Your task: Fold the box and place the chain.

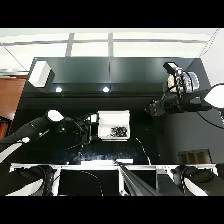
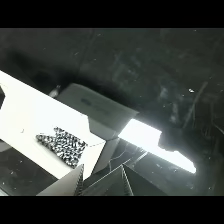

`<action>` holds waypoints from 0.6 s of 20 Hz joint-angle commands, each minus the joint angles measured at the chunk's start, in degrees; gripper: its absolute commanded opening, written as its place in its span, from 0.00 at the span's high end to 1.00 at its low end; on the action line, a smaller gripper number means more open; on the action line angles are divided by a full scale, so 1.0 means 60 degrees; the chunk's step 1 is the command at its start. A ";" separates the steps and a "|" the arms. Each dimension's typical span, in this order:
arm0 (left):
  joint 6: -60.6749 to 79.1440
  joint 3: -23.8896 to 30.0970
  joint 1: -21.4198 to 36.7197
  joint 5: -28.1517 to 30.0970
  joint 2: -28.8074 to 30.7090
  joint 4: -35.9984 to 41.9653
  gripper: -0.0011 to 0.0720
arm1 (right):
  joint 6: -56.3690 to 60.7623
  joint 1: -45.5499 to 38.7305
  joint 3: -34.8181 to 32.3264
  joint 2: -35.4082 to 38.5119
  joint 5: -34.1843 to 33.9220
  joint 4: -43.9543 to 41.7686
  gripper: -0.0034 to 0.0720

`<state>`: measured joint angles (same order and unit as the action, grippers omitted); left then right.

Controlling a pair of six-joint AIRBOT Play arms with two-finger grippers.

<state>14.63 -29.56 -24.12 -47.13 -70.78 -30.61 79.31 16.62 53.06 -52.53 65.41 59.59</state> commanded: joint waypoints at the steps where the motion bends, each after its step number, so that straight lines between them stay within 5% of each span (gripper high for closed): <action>1: -0.0004 -0.0007 -0.0011 0.0011 -0.0007 0.0007 0.45 | 0.0091 0.0007 -0.0102 -0.0018 -0.0335 0.0361 0.29; 2: -0.0004 -0.0007 -0.0011 0.0011 -0.0007 0.0007 0.45 | 0.0368 0.0007 -0.0178 -0.0073 -0.0441 0.0368 0.00; 8: -0.0004 -0.0007 -0.0011 0.0018 -0.0007 0.0007 0.45 | -0.0124 0.0011 0.0087 -0.2200 -0.2379 -0.0390 0.00; 12: -0.0004 -0.0007 -0.0011 0.0022 -0.0007 0.0007 0.45 | -0.4503 0.0630 0.0750 -0.4080 -0.2736 -0.2313 0.00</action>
<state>14.61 -29.56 -24.18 -47.07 -70.78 -30.57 69.84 18.33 55.46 -70.26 51.64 52.66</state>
